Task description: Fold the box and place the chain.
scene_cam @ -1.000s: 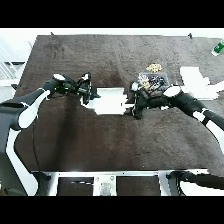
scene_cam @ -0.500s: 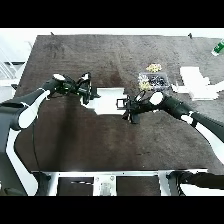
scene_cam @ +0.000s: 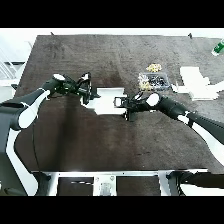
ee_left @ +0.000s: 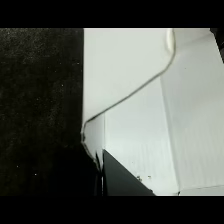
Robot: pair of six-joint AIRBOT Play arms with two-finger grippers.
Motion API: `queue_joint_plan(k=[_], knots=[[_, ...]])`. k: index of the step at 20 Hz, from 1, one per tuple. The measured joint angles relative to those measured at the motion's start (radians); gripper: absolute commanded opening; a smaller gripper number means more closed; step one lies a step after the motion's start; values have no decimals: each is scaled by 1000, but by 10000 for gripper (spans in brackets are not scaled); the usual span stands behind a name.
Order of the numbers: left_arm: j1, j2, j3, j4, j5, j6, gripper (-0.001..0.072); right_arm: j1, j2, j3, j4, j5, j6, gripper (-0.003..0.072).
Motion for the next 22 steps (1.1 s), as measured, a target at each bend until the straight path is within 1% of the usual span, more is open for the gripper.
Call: queue_joint_plan(k=[13,17,22], knots=[[0,0,0,0,0,0,19,-36,49,2,68,-62,15,550],[0,0,0,0,0,0,18,-44,51,2,108,-113,14,550],[1,0,0,0,0,0,19,-47,40,7,124,-139,3,550]])
